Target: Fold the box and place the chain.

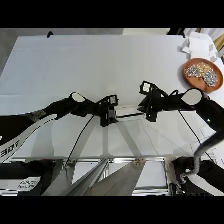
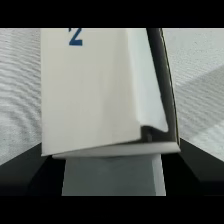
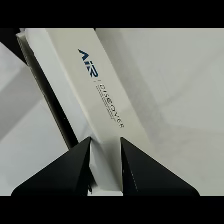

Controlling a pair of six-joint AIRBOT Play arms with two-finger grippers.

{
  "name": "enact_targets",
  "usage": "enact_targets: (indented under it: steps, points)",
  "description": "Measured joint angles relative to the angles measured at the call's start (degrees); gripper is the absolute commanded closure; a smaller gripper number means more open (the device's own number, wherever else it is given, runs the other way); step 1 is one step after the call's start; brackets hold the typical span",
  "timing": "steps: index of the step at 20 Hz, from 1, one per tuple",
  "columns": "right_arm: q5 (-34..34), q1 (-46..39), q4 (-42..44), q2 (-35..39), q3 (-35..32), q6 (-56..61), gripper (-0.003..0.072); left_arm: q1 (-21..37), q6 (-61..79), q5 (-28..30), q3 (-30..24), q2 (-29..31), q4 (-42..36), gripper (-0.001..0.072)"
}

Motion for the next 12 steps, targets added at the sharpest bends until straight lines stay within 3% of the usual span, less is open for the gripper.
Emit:
enact_targets:
  steps: [12]
  points:
    - [1.5, 0.0, 0.4, 0.0, -2.6, 0.2, 0.0509, 0.0, 0.0, -0.2, 0.0, 0.0, 0.1, 0.0624]
